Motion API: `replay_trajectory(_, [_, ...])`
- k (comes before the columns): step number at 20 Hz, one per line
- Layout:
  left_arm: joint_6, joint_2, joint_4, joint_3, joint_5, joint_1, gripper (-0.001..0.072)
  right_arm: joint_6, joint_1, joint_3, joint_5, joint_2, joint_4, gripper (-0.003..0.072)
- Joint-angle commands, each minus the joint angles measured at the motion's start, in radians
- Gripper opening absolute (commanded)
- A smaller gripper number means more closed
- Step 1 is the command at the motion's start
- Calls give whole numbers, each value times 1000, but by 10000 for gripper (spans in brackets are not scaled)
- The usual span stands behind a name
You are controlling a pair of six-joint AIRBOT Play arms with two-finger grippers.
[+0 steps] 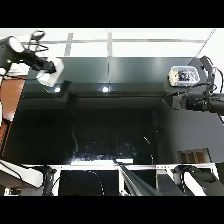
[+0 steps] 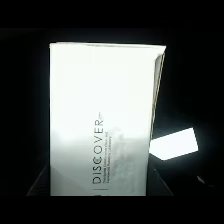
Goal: Fold the box and place the chain.
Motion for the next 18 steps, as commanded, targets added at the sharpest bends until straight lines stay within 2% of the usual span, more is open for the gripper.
replay_trajectory(1, [-23, -154, 9, 182, -28, 143, 353, 11, -1, 1, -8, 1, 0, 17])
replay_trajectory(3, [-23, -249, 8, 284, -64, 170, 353, 11, -1, 1, -11, 1, 0, 17])
replay_trajectory(6, [-23, -307, 23, 313, -19, 179, 361, 11, -1, 1, -36, 1, 0, 17])
replay_trajectory(7, [-23, -307, 18, 312, 5, 177, 432, 11, -1, 1, -56, 1, 0, 18])
replay_trajectory(8, [-23, -299, 19, 314, 13, 174, 663, 11, -1, 1, -82, 1, 1, 18])
replay_trajectory(9, [-23, -283, 21, 316, 10, 167, 712, 11, -1, 1, -106, 1, 1, 18])
replay_trajectory(11, [-24, -236, 31, 344, -22, 157, 712, 10, 0, 1, -150, 1, 3, 17])
replay_trajectory(13, [-47, -145, 23, 345, -50, 143, 708, 10, 0, 1, -170, 1, 6, 17])
replay_trajectory(14, [-57, -96, 22, 345, -75, 133, 667, 10, 0, 1, -177, 1, 7, 17])
replay_trajectory(15, [-94, -38, 22, 345, -110, 121, 526, 9, 1, 1, -187, 1, 8, 17])
replay_trajectory(16, [-137, 15, 14, 341, -158, 110, 245, -7, 13, 1, -206, 1, 7, 17])
replay_trajectory(17, [-163, 73, -37, 325, -227, 100, 26, -45, 35, 1, -222, 1, 6, 17])
replay_trajectory(18, [-166, 129, -117, 290, -288, 88, 26, -88, 65, 1, -236, 0, -6, 17])
